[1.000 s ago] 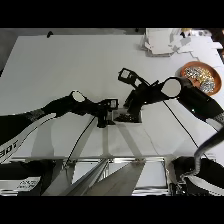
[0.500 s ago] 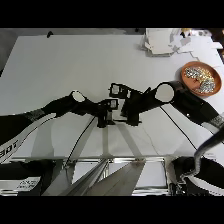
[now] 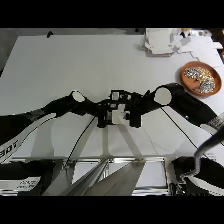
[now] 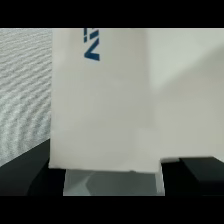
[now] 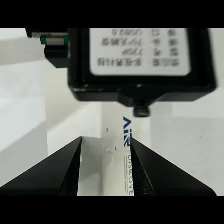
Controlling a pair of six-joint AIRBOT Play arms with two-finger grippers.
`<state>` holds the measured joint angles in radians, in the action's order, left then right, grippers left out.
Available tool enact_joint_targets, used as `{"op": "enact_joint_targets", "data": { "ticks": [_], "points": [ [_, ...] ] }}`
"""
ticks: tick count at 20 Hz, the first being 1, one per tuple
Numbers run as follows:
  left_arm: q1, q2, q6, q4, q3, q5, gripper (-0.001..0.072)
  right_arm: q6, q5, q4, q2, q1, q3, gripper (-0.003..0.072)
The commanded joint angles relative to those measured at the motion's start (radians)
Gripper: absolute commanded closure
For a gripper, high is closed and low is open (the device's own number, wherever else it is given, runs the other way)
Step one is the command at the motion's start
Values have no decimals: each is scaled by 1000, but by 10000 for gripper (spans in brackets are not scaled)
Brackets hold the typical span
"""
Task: Fold the box and place the chain.
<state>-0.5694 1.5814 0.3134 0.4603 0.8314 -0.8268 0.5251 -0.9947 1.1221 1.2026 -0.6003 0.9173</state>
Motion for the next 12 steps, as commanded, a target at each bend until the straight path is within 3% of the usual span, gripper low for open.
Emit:
{"op": "enact_joint_targets", "data": {
  "ticks": [1, 4, 5, 12],
  "points": [
    [0, 0, 0, 0, 0, 0, 457, -38, 6, -2, -1, -1, -28, 348],
    [0, 0, 0, 0, 0, 0, 457, -38, 43, 10, -3, -1, -29, 363],
    [0, 0, 0, 0, 0, 0, 457, -38, 56, 20, -3, -1, -29, 419],
    [0, 0, 0, 0, 0, 0, 457, -37, 72, 58, -3, -1, -29, 519]
  ]
}}
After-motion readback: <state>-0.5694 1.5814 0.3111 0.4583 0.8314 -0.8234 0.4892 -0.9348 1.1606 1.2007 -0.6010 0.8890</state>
